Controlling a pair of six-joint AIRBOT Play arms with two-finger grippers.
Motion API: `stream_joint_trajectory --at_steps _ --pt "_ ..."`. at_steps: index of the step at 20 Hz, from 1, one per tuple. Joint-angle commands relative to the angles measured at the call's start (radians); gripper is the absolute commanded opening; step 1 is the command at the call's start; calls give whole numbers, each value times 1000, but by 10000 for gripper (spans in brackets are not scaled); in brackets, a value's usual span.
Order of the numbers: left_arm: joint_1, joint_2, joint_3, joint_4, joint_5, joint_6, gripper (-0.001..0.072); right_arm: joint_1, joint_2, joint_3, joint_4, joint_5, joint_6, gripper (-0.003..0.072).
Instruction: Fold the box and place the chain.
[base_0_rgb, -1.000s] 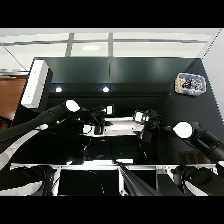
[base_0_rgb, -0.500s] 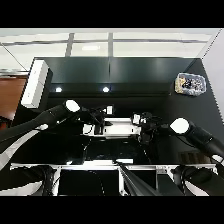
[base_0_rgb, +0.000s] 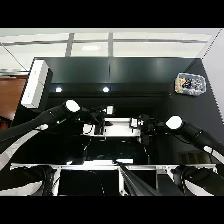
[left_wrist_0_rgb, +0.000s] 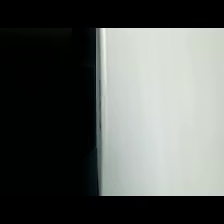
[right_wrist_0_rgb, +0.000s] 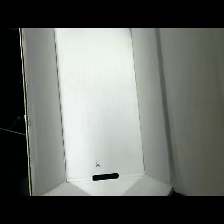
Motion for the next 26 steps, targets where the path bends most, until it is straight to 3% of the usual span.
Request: stream_joint_trajectory --at_steps 1,20,22,25,26 --pt "1 -1 0 1 0 2 28 -3 -17 0 3 -8 -26 709" --pt "1 -1 0 1 -1 2 28 -3 -47 0 26 -22 -39 708" --pt "1 -1 0 1 -1 1 28 -3 -47 0 22 -22 -39 472" --pt "5 10 0 6 -5 -45 38 -3 -47 0 22 -23 -39 475" --pt "10 25 0 6 -7 -48 162 -3 -47 0 22 -23 -39 475"
